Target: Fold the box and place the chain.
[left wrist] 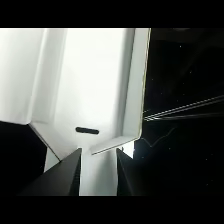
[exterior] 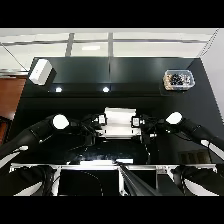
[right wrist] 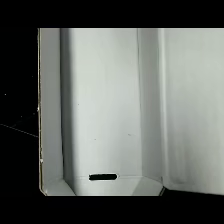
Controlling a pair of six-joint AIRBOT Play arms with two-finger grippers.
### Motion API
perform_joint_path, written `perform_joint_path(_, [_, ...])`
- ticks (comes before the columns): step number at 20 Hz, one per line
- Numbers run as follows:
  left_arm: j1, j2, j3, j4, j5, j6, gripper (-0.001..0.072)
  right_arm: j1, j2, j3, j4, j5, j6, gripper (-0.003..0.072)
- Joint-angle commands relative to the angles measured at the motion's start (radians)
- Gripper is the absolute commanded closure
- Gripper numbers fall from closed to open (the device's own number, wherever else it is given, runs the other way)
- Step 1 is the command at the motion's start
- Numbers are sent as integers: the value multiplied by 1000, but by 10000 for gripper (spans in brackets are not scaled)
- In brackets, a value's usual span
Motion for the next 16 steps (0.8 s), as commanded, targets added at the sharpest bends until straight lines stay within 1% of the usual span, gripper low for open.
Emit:
perform_joint_path(1, [48,15,1,27,-39,-3,446,1,0,0,0,1,1,251])
perform_joint_path(3, [62,14,1,28,-45,-3,418,1,0,0,0,1,1,251])
perform_joint_path(7, [49,-2,1,16,-8,2,418,1,0,0,0,1,1,251])
perform_joint_path(10, [8,-23,1,16,45,10,418,1,0,0,0,1,1,251])
perform_joint_path(13, [-31,-25,1,14,149,9,418,1,0,0,0,1,1,251])
perform_joint_path(14, [-37,-25,1,12,156,9,419,1,0,0,0,1,1,251])
perform_joint_path(16, [-43,-25,8,9,100,9,429,1,0,0,0,1,1,251])
